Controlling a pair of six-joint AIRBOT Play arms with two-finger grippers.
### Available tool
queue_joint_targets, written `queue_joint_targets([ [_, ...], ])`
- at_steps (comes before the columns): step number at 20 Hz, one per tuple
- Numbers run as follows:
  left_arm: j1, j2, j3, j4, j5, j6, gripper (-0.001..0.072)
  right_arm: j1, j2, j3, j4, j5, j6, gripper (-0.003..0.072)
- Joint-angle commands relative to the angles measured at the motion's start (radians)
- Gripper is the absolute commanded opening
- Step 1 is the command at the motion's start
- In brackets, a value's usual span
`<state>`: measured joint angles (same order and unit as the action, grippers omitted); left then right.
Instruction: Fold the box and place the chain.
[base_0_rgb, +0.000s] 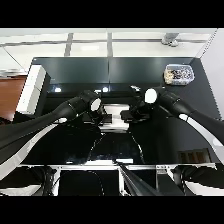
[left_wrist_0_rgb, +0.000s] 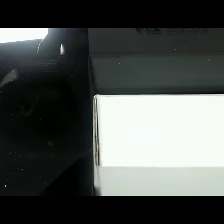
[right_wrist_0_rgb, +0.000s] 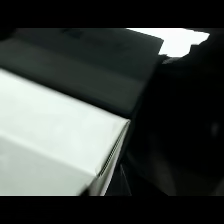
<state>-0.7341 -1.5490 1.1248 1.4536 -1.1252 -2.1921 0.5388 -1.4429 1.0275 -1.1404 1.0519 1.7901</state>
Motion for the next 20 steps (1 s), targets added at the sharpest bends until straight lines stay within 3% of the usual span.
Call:
queue_joint_targets([
  [1, 0.0, 0.0, 0.0, 0.0, -0.002, 0.0, 0.0028, 0.087, -0.015, 0.049, -0.225, 0.005, 0.307, 0.0243],
  [11, 0.0, 0.0, 0.0, 0.0, -0.005, 0.0, 0.0029, 0.186, -0.101, 0.119, -0.355, 0.116, 0.466, 0.0234],
  [12, 0.0, 0.0, 0.0, 0.0, -0.005, 0.0, 0.0029, 0.186, -0.101, 0.119, -0.356, 0.117, 0.466, 0.021],
  [13, 0.0, 0.0, 0.0, 0.0, -0.005, 0.0, 0.0029, 0.186, -0.101, 0.119, -0.355, 0.117, 0.466, 0.0117],
  [14, 0.0, 0.0, 0.0, 0.0, -0.005, 0.0, 0.0029, 0.186, -0.101, 0.119, -0.352, 0.113, 0.466, 0.0117],
  [15, 0.0, 0.0, 0.0, 0.0, -0.005, 0.0, 0.0029, 0.186, -0.101, 0.119, -0.352, 0.112, 0.467, 0.0016],
  [20, 0.0, 0.0, 0.0, 0.0, -0.005, 0.0, 0.0029, 0.186, -0.101, 0.119, -0.357, 0.103, 0.468, 0.0021],
])
